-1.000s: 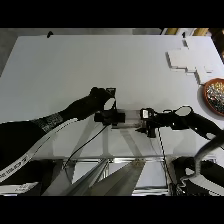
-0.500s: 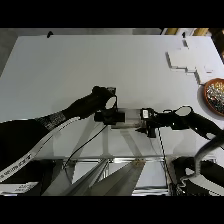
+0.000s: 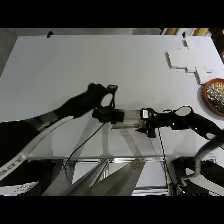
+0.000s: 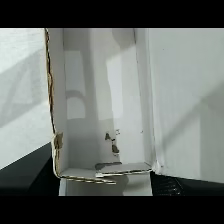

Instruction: Fold the box and place the chain.

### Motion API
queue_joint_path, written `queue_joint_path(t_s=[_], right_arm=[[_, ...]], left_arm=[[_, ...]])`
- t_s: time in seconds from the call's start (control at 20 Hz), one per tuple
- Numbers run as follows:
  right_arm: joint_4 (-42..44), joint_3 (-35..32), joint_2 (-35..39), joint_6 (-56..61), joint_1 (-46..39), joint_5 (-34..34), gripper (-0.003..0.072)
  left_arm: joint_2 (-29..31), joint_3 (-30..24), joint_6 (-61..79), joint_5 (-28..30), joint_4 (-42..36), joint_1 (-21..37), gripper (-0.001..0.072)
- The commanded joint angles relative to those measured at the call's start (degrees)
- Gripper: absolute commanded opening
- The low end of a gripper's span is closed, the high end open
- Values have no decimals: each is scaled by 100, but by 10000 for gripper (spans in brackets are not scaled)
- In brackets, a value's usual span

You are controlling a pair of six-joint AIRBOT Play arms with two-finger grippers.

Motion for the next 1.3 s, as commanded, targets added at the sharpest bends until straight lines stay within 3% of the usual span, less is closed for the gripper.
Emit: queue_joint_path(t_s=[0.0,0.25,0.3,0.35,0.4,0.6,0.75,0.95,1.1,1.25], right_arm=[[2,-2,0,2,0,4,401],[2,-2,0,2,0,7,401],[2,-2,0,2,0,4,401],[2,-2,0,2,0,7,401],[2,-2,0,2,0,7,401],[2,-2,0,2,0,4,401],[2,-2,0,2,0,4,401],[2,-2,0,2,0,4,401],[2,-2,0,2,0,4,401],[2,-2,0,2,0,7,401]], left_arm=[[533,-2,933,-514,7,282,291],[1475,-179,3469,-968,162,769,293],[1679,-385,4328,-807,2,872,306],[1845,-638,5305,-573,-201,984,385],[1987,-968,6415,-216,-435,1115,409],[1996,-2227,10334,1445,-1464,1427,410],[1596,-2662,12301,1816,-2769,1427,409],[841,-2673,13486,1829,-3467,1419,414],[555,-2673,13610,2059,-3659,1416,573],[540,-2673,13608,2389,-3974,1425,683]])
